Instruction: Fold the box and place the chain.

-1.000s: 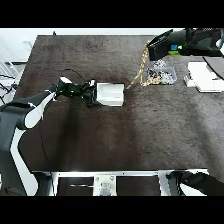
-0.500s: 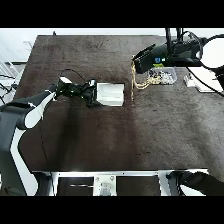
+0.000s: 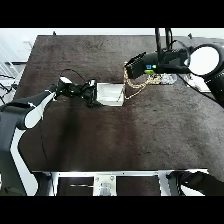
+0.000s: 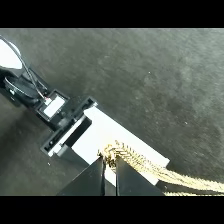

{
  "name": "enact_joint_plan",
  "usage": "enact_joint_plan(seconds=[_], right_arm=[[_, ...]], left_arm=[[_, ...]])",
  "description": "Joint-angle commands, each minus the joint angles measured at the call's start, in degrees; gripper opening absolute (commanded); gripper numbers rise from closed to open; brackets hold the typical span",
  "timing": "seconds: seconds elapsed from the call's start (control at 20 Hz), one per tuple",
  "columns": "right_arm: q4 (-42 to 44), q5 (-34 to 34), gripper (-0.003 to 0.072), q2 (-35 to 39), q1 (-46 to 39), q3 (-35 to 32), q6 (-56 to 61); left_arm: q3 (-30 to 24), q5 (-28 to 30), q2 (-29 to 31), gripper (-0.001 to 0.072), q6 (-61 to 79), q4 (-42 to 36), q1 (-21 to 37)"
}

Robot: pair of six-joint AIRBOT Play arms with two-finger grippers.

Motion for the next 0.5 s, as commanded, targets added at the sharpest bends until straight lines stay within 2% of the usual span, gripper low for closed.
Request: enact_joint_plan(seconds=[0.0, 0.25, 0.45], right_arm=[[0.6, -6.2, 0.0017, -0.1, 0.9, -3.3, 1.2], [0.6, -13.6, 0.0016, -0.1, 0.9, -7.9, 3.9], [0.6, -14.7, 0.0016, -0.8, 1.0, -10.8, 6.8]], left_arm=[[0.0, 0.0, 0.0, 0.0451, 0.0, 0.0, 0.1], [0.0, 0.0, 0.0, 0.0451, 0.0, 0.0, 0.1], [0.0, 0.0, 0.0, 0.0451, 0.0, 0.0, 0.1]])
